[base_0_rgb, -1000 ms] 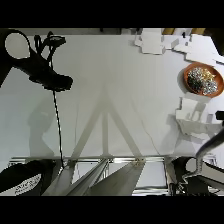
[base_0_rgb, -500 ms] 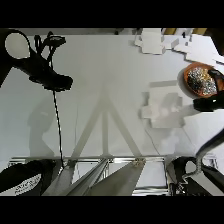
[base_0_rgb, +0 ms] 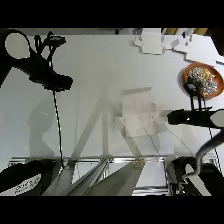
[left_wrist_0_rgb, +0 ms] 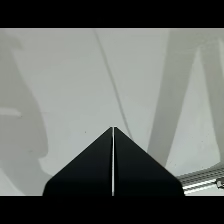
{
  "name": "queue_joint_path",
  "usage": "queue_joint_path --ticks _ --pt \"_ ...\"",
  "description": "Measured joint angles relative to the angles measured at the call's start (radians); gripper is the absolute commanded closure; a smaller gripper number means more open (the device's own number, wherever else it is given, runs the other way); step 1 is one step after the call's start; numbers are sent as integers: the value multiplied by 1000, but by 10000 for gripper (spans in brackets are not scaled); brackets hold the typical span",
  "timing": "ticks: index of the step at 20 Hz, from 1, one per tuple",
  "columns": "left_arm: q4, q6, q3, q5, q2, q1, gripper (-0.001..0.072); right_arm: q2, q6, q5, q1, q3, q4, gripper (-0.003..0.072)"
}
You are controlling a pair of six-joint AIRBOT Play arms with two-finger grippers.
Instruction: Fold the box and place the chain.
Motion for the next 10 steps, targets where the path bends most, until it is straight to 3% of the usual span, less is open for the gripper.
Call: queue_joint_path --ticks 10 --pt "0 0 0 3 0 0 698 23 7 -87 114 -46 36 667"
